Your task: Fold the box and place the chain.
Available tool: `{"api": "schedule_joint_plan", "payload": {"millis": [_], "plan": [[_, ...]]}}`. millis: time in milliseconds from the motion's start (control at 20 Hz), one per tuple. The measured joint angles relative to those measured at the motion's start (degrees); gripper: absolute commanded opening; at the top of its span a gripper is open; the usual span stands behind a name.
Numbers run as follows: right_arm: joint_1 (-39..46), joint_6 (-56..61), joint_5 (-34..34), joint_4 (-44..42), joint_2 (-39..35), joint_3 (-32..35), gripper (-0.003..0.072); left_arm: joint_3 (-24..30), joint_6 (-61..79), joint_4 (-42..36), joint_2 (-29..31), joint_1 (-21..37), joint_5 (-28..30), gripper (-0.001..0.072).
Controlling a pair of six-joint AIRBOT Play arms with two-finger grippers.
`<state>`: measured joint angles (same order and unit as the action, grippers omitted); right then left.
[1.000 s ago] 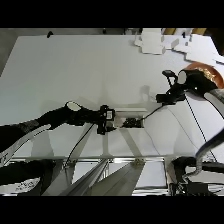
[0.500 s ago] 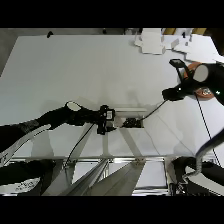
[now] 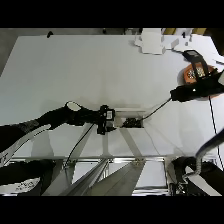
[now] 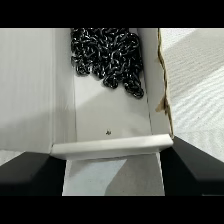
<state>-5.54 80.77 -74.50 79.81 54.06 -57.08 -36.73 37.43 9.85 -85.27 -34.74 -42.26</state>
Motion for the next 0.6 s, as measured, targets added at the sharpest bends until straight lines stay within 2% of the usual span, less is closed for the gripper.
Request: {"api": "schedule_joint_plan", "payload": {"millis": [600], "plan": [[0.00,-1.99,-1.97,-5.57,-7.93,0.00,0.0019,0.00,0.00,0.02,0.00,0.00,0.00,0.0214]]}}
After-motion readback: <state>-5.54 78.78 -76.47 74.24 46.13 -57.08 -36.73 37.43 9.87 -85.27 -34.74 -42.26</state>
